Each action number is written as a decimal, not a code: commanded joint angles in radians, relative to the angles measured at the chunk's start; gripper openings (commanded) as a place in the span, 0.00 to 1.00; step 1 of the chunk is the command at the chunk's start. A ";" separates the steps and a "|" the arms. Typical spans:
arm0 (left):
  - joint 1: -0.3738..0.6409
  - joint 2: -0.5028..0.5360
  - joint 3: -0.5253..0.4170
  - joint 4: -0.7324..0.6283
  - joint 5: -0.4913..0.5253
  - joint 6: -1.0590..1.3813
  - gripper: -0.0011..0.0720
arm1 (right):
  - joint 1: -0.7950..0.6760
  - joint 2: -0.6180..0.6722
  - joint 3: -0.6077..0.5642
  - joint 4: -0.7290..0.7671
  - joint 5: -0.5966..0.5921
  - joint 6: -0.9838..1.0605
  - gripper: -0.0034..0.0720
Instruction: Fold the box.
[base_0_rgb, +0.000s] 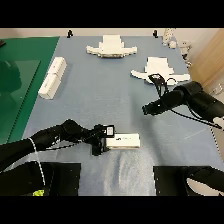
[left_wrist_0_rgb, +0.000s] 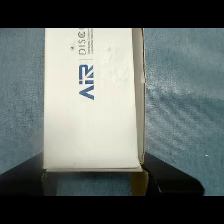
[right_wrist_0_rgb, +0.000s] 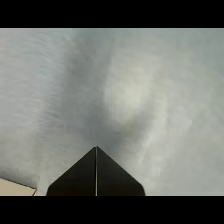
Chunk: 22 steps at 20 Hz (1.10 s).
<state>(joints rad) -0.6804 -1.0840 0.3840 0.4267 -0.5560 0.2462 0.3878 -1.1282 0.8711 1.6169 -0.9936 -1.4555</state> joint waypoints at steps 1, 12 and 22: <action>0.001 0.001 0.002 0.000 0.000 -0.002 0.65 | -0.020 -0.062 0.053 -0.050 -0.112 0.177 0.05; 0.456 0.420 0.002 0.589 -0.255 -1.026 0.65 | -0.020 -0.062 0.053 -0.034 -0.115 0.180 0.05; 1.174 0.559 0.003 0.849 -0.383 -1.142 0.65 | -0.020 -0.062 0.053 -0.034 -0.115 0.180 0.05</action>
<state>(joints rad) 0.3397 -0.5106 0.3855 1.2270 -0.9436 -0.8989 0.3679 -1.1900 0.9234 1.5818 -1.1084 -1.2755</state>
